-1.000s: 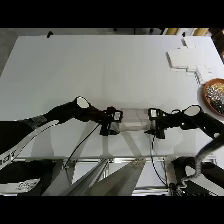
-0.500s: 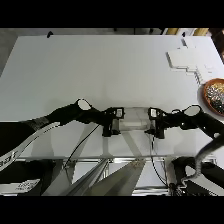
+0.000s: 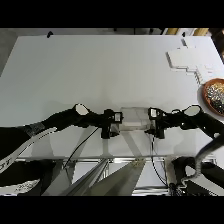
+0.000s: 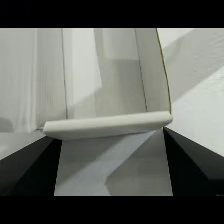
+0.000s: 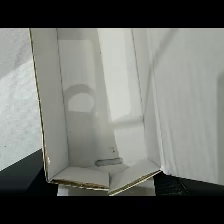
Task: Fold the box and place the chain.
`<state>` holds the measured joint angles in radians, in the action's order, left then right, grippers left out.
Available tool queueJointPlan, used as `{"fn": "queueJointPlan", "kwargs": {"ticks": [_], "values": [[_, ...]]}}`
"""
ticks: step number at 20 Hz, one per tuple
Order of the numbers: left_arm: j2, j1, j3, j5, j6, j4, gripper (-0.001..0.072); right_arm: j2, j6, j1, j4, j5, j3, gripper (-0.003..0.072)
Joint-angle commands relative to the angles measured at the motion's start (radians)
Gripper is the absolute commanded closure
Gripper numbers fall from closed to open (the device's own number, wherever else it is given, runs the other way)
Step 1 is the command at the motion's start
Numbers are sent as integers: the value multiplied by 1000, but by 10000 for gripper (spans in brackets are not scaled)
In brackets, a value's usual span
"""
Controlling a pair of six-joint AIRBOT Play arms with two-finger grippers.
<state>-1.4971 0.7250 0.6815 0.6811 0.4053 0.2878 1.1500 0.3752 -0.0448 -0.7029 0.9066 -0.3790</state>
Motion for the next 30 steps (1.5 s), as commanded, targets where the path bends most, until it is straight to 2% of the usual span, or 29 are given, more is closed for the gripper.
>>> {"fn": "queueJointPlan", "kwargs": {"ticks": [1,14,20,22,24,25,30], "values": [[-8,19,-3,-32,51,-68,12,0,0,0,0,2,-1,349],[-10,27,-3,-64,70,-123,18,0,0,0,0,2,-1,349],[-10,27,-3,-63,70,-123,50,0,0,0,0,2,-1,349],[-10,27,-3,-63,70,-123,116,0,0,0,0,2,-1,349],[-10,27,-3,-63,70,-122,380,0,0,0,0,2,-1,349],[-10,27,-3,-63,70,-122,402,0,0,0,0,2,-1,349],[-10,26,-3,-64,65,-122,397,0,0,0,0,2,-1,349]]}}
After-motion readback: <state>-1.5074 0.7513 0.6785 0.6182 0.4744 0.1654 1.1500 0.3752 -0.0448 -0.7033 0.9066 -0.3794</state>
